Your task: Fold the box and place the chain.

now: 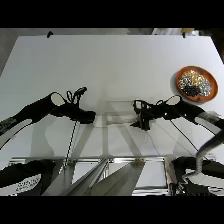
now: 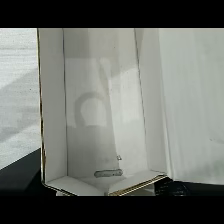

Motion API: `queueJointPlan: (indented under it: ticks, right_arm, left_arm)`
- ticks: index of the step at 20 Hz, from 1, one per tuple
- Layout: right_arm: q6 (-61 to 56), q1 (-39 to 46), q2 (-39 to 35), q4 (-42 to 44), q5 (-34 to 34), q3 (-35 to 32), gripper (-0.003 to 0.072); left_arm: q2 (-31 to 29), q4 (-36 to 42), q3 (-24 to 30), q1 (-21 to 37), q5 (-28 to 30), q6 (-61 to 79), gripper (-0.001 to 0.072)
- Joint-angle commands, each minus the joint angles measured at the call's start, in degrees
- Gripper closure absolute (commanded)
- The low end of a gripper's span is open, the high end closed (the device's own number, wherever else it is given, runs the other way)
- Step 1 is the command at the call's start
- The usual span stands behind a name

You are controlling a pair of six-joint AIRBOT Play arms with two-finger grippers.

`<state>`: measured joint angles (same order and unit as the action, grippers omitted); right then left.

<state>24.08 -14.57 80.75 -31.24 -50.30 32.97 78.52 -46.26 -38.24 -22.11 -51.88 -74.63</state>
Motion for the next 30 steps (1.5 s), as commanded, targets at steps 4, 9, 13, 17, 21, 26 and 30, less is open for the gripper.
queueJointPlan:
  ticks: [4, 9, 13, 17, 21, 26, 30]
  right_arm:
    - [0.0, 0.0, -0.04, 0.0, 0.0, 0.0, 0.0348]
    - [0.0, 0.0, -0.04, 0.0, -0.07, 0.0, 0.0348]
    - [0.0, 0.0, -0.04, 0.0, -0.02, 0.0, 0.0348]
    - [0.0, 0.0, -0.04, 0.0, -0.02, 0.0, 0.0348]
    - [0.0, 0.0, -0.04, 0.0, -0.02, 0.0, 0.0348]
    - [0.0, 0.0, -0.04, 0.02, -0.02, 0.0, 0.0348]
    - [0.0, 0.0, -0.04, 0.02, -0.02, 0.0, 0.0348]
  left_arm:
    - [-1.33, 3.67, -0.11, -1.57, 1.7, 0.28, 0.0704]
    - [-4.15, 7.39, -0.24, -2.51, 1.73, 1.51, 0.0703]
    - [-4.52, 10.38, -0.83, -4.76, 1.99, 2.82, 0.0699]
    - [-4.57, 10.88, -1.9, -5.88, 1.9, 2.71, 0.0611]
    - [-4.57, 10.84, -2.19, -5.97, 1.49, 2.56, 0.0553]
    - [-4.57, 10.56, -2.19, -5.77, 1.46, 2.34, 0.0553]
    - [-5.2, 6.6, -2.19, -4.57, 0.2, -1.99, 0.0553]
